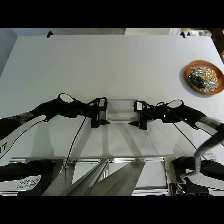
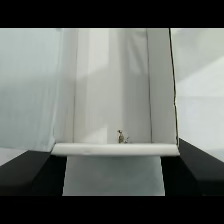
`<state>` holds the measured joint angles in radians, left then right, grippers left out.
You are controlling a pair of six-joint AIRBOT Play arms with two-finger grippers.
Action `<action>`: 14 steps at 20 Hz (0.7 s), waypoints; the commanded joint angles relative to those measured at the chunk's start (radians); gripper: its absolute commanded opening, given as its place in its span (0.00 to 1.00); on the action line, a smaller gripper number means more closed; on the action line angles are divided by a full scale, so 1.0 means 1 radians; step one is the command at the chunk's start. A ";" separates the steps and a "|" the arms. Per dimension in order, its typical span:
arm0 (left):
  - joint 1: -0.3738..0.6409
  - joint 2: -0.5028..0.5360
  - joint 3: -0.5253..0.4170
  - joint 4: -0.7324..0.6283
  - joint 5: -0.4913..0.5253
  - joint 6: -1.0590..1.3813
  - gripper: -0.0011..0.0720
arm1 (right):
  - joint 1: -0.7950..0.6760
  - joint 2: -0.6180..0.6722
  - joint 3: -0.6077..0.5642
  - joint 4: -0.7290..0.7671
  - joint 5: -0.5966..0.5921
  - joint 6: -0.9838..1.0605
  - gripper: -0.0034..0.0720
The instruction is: Fold the box and place the chain.
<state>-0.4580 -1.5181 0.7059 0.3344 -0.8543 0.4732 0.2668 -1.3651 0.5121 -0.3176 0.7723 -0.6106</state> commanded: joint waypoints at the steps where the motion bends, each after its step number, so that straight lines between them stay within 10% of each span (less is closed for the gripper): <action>1: 0.002 0.000 0.000 0.006 0.020 -0.002 0.16 | -0.001 0.019 0.001 -0.004 -0.002 0.004 0.96; 14: 0.002 0.000 0.000 0.006 0.020 -0.002 0.16 | -0.001 0.153 0.001 -0.432 -0.109 0.489 0.93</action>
